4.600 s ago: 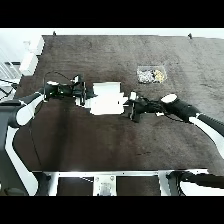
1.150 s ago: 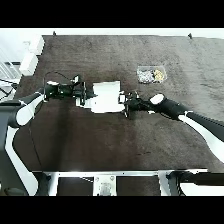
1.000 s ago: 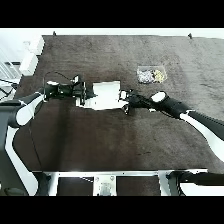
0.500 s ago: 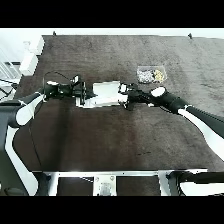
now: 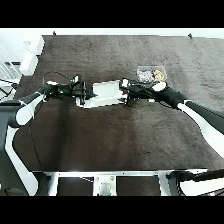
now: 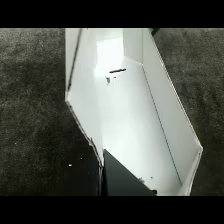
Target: Fold the box and place the chain.
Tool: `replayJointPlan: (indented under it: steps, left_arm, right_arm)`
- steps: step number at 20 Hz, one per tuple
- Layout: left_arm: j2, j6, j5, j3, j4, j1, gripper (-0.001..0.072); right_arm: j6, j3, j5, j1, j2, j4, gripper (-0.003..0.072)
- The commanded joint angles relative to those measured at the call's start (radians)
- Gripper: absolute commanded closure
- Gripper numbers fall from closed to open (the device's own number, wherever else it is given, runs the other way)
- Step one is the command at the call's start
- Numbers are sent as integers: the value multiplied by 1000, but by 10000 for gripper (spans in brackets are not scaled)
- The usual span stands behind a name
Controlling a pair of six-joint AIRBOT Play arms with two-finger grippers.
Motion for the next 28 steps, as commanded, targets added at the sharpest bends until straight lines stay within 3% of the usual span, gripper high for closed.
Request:
replayJointPlan:
  steps: [1,10,20,28]
  left_arm:
    - [1,0,-1,1,0,0,689]
    - [1,0,0,1,0,0,689]
    - [1,0,0,1,0,0,689]
    - [1,0,0,1,0,0,689]
  right_arm:
    - [1,50,86,-26,-37,2,62]
    - [1,143,221,-77,-123,1,62]
    - [2,315,469,-107,-273,-2,62]
    - [115,328,558,-95,-292,-90,62]
